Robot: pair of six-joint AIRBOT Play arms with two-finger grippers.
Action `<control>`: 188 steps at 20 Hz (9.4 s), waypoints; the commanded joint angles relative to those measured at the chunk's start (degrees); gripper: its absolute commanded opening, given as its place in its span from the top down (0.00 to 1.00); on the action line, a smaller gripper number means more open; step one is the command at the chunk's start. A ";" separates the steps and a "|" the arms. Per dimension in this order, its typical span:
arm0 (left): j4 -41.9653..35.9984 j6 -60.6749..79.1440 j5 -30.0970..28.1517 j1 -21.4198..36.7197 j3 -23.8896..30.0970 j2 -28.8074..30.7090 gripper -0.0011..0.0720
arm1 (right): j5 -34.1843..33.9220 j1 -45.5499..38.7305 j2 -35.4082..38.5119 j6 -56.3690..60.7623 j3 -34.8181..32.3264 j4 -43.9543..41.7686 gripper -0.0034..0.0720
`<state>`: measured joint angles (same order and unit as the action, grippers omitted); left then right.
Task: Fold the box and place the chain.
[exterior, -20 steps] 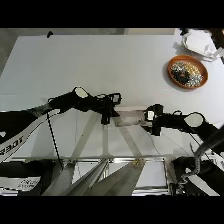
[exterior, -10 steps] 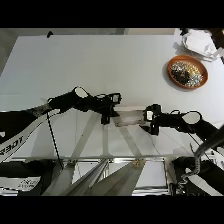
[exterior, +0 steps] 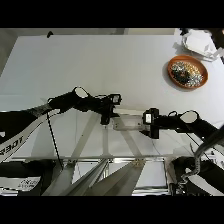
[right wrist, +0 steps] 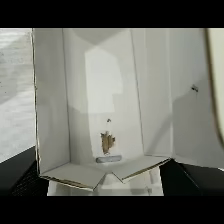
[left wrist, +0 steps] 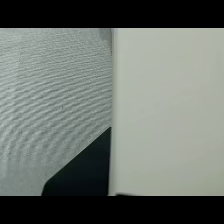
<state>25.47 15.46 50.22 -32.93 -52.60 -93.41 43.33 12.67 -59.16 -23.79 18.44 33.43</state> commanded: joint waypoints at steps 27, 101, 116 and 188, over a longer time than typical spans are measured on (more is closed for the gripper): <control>-0.15 -0.09 -0.24 -0.02 -0.02 -0.02 0.97 | -2.67 0.07 -8.31 -2.23 2.62 -0.85 0.54; -1.62 -27.76 -3.82 -3.61 -0.02 5.99 0.98 | -2.36 0.07 -8.28 -2.19 2.62 -0.87 0.54; 15.80 -27.45 5.81 3.15 -0.02 22.84 0.99 | -2.36 0.07 -8.28 -2.19 2.62 -0.87 0.54; 4.13 -6.16 -15.65 -6.64 14.27 21.03 0.97 | -2.29 0.07 -8.28 -2.19 2.62 -0.87 0.54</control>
<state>29.17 13.50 34.94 -41.17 -38.35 -75.55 41.06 12.73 -67.48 -25.85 21.06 32.56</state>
